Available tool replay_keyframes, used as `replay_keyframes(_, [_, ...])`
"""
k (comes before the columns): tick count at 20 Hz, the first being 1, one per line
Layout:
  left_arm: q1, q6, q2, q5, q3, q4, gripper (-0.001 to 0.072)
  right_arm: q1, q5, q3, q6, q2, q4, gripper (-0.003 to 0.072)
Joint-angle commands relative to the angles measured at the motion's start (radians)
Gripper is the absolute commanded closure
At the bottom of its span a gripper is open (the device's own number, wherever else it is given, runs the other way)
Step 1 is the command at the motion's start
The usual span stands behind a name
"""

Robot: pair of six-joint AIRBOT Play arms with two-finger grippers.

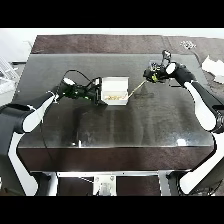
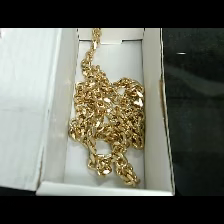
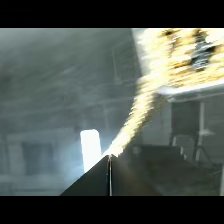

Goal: Fold the box and place the chain.

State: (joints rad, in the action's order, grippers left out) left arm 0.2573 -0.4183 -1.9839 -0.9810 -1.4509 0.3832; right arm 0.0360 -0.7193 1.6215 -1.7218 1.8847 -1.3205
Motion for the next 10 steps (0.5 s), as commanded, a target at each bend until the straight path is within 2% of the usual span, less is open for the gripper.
replay_keyframes(1, [0.0, 0.0, 0.001, 0.0, 0.0, 0.0, 0.0222, 0.05, -0.031, -0.006, -0.047, -0.037, -0.103, 0.0451])
replay_keyframes(2, [0.0, 0.0, 0.001, 0.0, 0.0, 0.0, 0.0222, 0.051, -0.046, -0.009, -0.097, -0.037, -0.15, 0.0232])
replay_keyframes(3, [0.0, 0.0, 0.001, 0.0, 0.0, 0.0, 0.0222, 0.048, -0.053, -0.022, -0.172, -0.037, -0.223, 0.017])
replay_keyframes(5, [0.0, 0.0, 0.001, 0.0, 0.0, 0.0, 0.0222, 0.023, -0.044, -0.046, -0.328, -0.037, -0.311, 0.0162])
replay_keyframes(6, [0.0, 0.0, 0.001, 0.0, 0.0, 0.0, 0.0222, 0.012, -0.025, -0.048, -0.368, -0.036, -0.303, 0.0162])
replay_keyframes(10, [0.0, 0.0, 0.001, 0.0, 0.0, 0.0, 0.0222, 0.02, 0.095, -0.047, -0.362, -0.029, -0.257, 0.015])
